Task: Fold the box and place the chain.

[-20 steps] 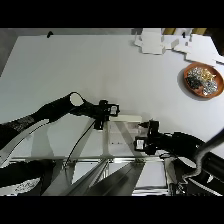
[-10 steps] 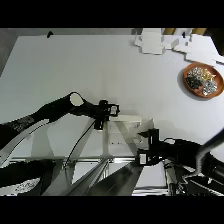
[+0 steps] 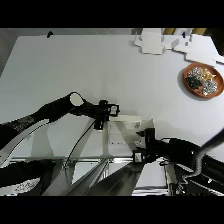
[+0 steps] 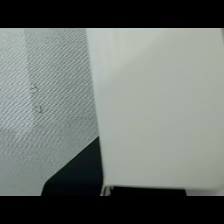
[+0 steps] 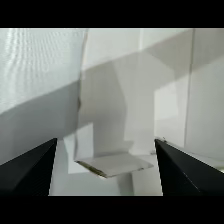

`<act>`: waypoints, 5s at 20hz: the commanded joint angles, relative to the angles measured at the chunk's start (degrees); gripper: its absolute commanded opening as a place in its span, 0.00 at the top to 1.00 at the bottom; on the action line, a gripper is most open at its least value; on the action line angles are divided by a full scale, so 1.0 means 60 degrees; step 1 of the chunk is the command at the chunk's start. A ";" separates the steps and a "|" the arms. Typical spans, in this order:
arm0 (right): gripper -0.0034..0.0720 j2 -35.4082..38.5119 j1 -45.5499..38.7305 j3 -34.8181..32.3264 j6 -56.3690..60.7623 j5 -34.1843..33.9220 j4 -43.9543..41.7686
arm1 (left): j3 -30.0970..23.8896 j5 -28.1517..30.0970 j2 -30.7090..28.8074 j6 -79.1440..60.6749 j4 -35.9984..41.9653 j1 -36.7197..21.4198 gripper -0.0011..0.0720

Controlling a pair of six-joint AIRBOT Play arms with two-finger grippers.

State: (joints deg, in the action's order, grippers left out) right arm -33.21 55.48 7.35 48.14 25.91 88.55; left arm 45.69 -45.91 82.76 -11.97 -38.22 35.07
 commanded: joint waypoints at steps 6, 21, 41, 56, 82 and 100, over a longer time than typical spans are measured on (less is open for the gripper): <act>0.05 -0.0080 -0.1392 0.0248 -0.0036 -0.0259 -0.0138 | 0.0004 0.0000 -0.0007 -0.0004 0.0000 0.0007 0.97; 0.05 -0.0790 -0.4805 0.0765 -0.7136 0.0627 -0.6910 | 0.0004 0.0004 -0.0007 -0.0004 0.0000 0.0007 0.97; 0.06 -0.4135 -0.7100 0.1279 -1.3074 0.3574 -1.0801 | 0.0004 0.0004 -0.0007 -0.0004 0.0000 0.0004 0.97; 0.09 -0.5446 -0.7839 0.1690 -1.4112 0.3971 -1.1267 | 0.0004 0.0004 -0.0007 -0.0004 0.0000 0.0007 0.97; 0.41 -0.5894 -0.7402 0.1956 -1.4065 0.3789 -1.1231 | 0.0004 0.0004 -0.0007 -0.0004 0.0000 0.0007 0.97; 0.41 -0.5890 -0.7402 0.1956 -1.4072 0.3792 -1.1227 | 0.0004 0.0004 -0.0007 -0.0004 0.0000 0.0004 0.97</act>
State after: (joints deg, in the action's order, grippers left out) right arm -68.53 11.03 19.03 -36.27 48.66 21.19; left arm 45.69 -45.91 82.76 -11.99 -38.20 35.09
